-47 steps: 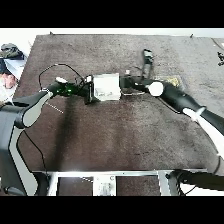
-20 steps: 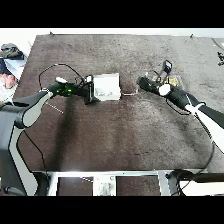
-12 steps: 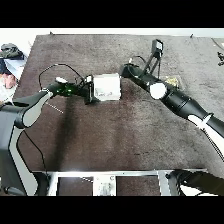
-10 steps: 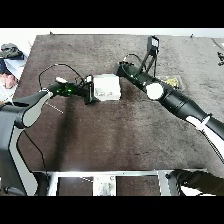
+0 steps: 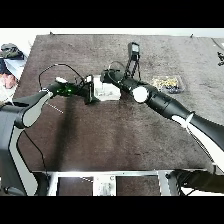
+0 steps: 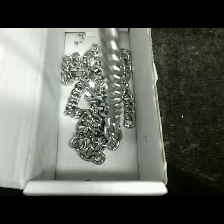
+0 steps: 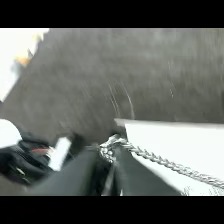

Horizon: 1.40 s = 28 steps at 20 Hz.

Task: Fold the box and place the chain.

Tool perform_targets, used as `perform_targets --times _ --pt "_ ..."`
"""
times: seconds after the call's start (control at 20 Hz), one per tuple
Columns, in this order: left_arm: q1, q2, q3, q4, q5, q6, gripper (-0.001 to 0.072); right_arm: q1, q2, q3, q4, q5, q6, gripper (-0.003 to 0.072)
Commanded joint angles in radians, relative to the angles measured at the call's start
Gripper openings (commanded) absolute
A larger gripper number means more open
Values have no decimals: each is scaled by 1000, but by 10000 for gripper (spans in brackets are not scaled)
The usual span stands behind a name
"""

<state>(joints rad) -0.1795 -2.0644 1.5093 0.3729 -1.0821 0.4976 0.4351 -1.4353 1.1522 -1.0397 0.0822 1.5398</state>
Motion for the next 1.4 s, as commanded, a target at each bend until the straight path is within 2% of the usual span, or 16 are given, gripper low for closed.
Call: perform_targets --times 0.0,0.05,0.15,0.4,0.55,0.65,0.75,0.8,0.95,1.1,1.15,1.2,1.25,1.35 --pt "1 0 0 0 0 0 277 -45 -34 2 -42 139 1 327" --pt "1 0 0 0 0 0 277 -74 -32 2 -75 195 1 265" --pt "1 0 0 0 0 0 277 -148 -28 -3 -122 300 1 276" --pt "1 0 0 0 0 0 277 -374 14 -136 -146 322 47 277" --pt "1 0 0 0 0 0 277 -509 9 -235 -145 249 141 279" --pt "1 0 0 0 0 0 277 -557 -17 -275 -134 177 186 412" --pt "1 0 0 0 0 0 277 -567 -56 -274 -101 140 185 411" --pt "1 0 0 0 0 0 277 -566 -74 -272 -83 106 185 374" --pt "1 0 0 0 0 0 277 -551 -131 -250 -29 16 185 378" --pt "0 0 0 0 0 0 277 -534 -201 -176 -27 15 186 376" --pt "1 0 0 0 0 0 277 -526 -217 -154 -26 17 185 322" --pt "1 0 0 0 0 0 277 -517 -222 -145 -26 18 185 69" --pt "1 0 0 0 0 0 277 -506 -217 -143 -26 18 185 -16" --pt "1 0 0 0 0 0 277 -481 -186 -144 -30 39 185 -18"
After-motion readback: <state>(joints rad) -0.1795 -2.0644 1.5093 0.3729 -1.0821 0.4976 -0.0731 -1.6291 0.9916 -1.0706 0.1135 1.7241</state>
